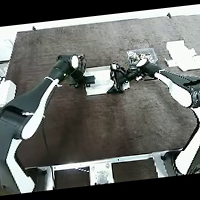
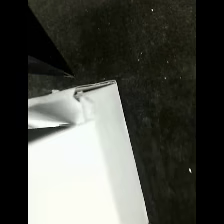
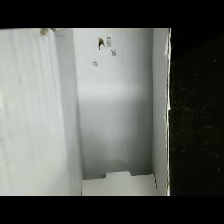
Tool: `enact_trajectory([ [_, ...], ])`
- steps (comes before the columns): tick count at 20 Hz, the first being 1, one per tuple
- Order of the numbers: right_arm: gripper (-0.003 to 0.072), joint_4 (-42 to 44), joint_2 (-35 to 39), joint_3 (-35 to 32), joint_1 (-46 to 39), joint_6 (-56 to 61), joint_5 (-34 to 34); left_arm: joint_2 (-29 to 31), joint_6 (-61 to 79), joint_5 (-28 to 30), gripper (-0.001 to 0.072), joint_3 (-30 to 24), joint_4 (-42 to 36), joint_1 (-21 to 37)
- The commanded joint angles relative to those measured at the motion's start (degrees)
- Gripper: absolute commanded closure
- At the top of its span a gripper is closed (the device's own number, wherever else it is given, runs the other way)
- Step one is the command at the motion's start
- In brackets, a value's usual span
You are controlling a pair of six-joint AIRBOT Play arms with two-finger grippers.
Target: Fold the box and place the chain.
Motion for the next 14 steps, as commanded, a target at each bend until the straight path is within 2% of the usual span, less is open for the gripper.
enact_trajectory([
  [1,0.0212,0.00,-0.02,0.00,0.04,0.00,0.00,-2.03,-1.90,-2.51,0.0342,2.99,3.76,-0.83],
  [3,0.0211,0.00,-0.02,0.00,0.04,0.00,0.00,-2.80,-2.29,-3.58,0.0342,3.93,4.31,-0.83],
  [5,0.0211,0.00,-0.02,0.00,0.04,0.00,0.02,-3.08,-2.36,-4.48,0.0383,4.33,5.25,-0.83],
  [14,0.0212,0.00,-0.02,0.00,0.04,0.00,0.00,-3.72,-3.78,-3.87,0.0384,4.50,5.49,-1.18],
])
